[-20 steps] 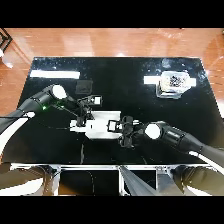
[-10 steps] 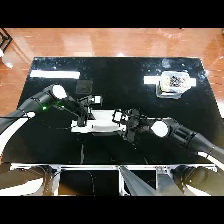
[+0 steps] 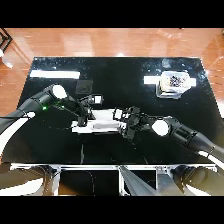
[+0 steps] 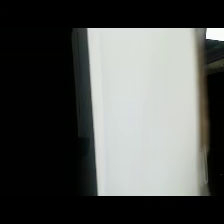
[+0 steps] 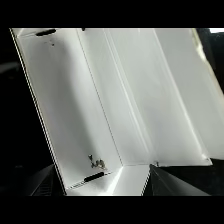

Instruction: Fold the box and place the chain.

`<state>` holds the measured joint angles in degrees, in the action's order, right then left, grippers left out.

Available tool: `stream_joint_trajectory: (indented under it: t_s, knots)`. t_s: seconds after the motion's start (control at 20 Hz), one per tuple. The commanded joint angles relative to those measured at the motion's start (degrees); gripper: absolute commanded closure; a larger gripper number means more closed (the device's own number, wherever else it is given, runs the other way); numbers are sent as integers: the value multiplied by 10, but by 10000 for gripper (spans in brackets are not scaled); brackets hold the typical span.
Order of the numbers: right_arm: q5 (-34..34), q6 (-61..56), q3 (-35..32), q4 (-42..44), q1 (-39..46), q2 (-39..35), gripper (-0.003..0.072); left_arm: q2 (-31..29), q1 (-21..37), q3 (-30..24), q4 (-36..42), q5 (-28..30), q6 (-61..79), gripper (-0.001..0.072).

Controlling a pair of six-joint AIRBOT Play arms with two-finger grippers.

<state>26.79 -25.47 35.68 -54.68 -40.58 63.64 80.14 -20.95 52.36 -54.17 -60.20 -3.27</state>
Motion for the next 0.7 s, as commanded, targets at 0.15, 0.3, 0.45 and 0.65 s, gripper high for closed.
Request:
stream_joint_trajectory:
  t_s: [0.15,0.3,0.45,0.65]
  knots:
    - [0,-8,1,2,27,0,-16,0,0,0,0,-1,0,693]
    - [-1,7,1,7,28,0,-15,0,0,0,0,0,0,692]
    - [-1,32,1,7,26,1,-15,0,0,0,0,0,0,693]
    - [5,144,3,84,27,7,-16,0,0,0,0,0,0,693]
